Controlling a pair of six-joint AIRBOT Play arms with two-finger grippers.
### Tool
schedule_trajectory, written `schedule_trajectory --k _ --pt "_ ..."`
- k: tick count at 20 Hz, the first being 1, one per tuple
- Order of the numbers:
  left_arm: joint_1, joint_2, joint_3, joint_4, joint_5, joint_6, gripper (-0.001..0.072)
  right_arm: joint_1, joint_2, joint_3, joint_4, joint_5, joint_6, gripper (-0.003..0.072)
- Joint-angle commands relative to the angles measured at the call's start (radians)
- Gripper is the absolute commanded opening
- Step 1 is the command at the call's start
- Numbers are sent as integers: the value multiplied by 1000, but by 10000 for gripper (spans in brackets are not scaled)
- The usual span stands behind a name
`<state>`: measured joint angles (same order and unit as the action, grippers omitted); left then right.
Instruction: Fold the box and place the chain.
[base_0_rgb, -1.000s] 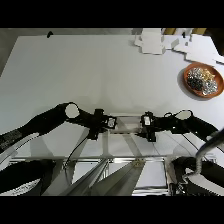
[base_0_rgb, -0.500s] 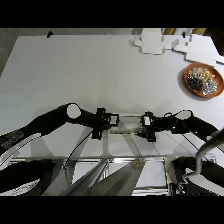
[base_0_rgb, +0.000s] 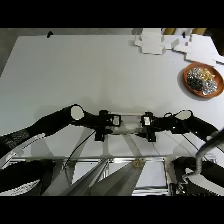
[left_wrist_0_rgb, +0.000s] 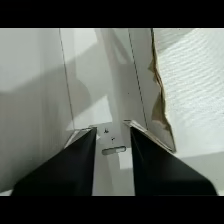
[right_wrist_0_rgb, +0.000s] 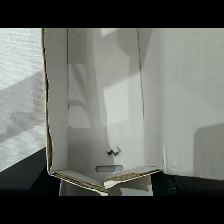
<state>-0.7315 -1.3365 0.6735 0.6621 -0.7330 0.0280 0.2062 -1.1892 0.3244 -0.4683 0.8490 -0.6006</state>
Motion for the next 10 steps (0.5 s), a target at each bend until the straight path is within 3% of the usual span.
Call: schedule_trajectory --k 1,6,8,10 --pt "-2 -1 0 -3 -3 -34 336 0 1 1 2 0 0 339" --pt "4 39 0 6 -4 -106 322 0 1 1 2 0 0 339" --pt "4 84 0 24 -4 -172 182 0 1 1 2 0 0 339" --pt "8 139 0 60 -12 -266 130 0 1 1 2 0 0 339"
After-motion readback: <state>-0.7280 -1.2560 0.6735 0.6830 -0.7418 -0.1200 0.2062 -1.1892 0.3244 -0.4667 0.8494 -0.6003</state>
